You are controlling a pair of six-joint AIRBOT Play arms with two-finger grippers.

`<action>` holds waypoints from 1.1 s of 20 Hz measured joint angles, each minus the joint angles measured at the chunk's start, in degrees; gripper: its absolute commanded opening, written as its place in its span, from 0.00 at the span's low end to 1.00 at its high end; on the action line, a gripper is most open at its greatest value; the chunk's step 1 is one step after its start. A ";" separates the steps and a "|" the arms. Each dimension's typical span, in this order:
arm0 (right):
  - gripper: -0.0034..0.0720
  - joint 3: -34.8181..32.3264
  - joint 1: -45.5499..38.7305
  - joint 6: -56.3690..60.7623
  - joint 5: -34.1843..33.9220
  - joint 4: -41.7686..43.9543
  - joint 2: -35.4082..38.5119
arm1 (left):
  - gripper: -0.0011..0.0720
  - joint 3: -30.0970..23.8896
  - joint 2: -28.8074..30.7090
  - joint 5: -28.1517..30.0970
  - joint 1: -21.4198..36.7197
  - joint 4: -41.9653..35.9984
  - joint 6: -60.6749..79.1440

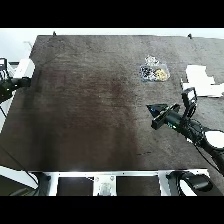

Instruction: Fold the box and place the chain.

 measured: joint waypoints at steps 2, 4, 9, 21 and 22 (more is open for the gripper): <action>0.06 0.00 0.00 0.00 -0.04 0.44 0.00 | 0.85 0.11 -0.09 0.00 0.00 -0.07 0.09; 0.06 0.00 0.00 0.02 -0.07 0.79 0.00 | 0.85 0.15 -0.13 0.02 0.00 -0.17 0.09; 0.37 0.00 0.00 0.02 -0.07 1.11 0.00 | 1.00 0.17 -0.13 0.15 0.00 -0.20 0.15; 0.06 0.07 0.00 0.02 -0.28 1.25 0.04 | 0.04 0.28 13.53 -5.20 0.02 3.52 0.13; 0.06 0.07 0.00 0.02 -0.57 1.22 0.07 | 0.03 0.26 15.89 -8.24 0.02 3.43 0.26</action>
